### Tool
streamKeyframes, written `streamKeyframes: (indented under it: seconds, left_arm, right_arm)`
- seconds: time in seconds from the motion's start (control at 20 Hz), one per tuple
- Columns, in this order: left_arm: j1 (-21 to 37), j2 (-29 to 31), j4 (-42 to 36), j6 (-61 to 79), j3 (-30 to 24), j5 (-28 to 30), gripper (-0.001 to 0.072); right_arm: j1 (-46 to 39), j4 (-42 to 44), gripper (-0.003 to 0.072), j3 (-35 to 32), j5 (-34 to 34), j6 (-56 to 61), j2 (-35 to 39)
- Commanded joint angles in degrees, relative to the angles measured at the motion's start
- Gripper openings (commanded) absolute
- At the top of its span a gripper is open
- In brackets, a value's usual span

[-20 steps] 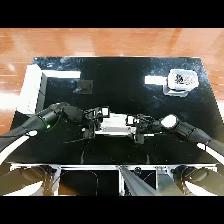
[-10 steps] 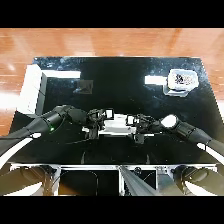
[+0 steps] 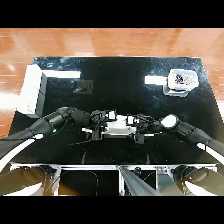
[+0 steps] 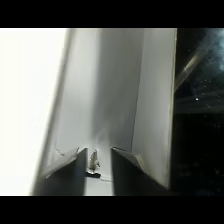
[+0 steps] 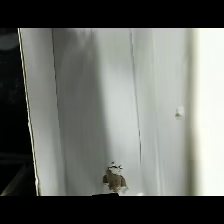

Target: Fold the box and place the chain.

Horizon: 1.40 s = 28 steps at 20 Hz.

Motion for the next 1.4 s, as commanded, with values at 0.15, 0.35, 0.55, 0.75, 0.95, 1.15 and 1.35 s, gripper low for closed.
streamKeyframes:
  seconds: [0.15, 0.35, 0.55, 0.75, 0.95, 1.15, 1.35]
  left_arm:
    - [-0.11, -0.04, -0.22, -0.66, 0.07, -0.87, 0.0485]
    - [-0.11, -0.04, -0.22, -0.66, 0.07, -0.90, 0.0369]
    - [-0.09, 0.07, -0.13, -0.68, 0.09, -0.57, 0.0119]
    - [2.45, 2.25, 0.09, -5.68, 0.07, -0.26, 0.0021]
    - [8.94, 7.41, 0.09, -12.15, 0.07, 2.45, 0.0020]
    - [20.48, 9.88, 1.49, -26.45, -0.74, 10.45, 0.0020]
    - [36.81, 8.87, 1.44, -49.42, -4.74, 16.46, 0.0021]
  right_arm:
    - [0.04, 0.02, 0.0589, 0.00, 0.00, 0.02, -0.04]
    - [0.04, 0.02, 0.0588, 0.00, -0.02, 0.02, -0.04]
    - [0.04, 0.02, 0.0588, 0.00, 0.00, 0.02, -0.04]
    - [0.04, 0.02, 0.0588, 0.00, 0.00, 0.02, -0.04]
    - [0.04, 0.02, 0.0588, 0.00, 0.00, 0.02, -0.04]
    - [0.04, 0.02, 0.0588, 0.00, 0.00, 0.02, -0.04]
    - [0.04, 0.02, 0.0588, 0.00, 0.02, 0.02, -0.04]
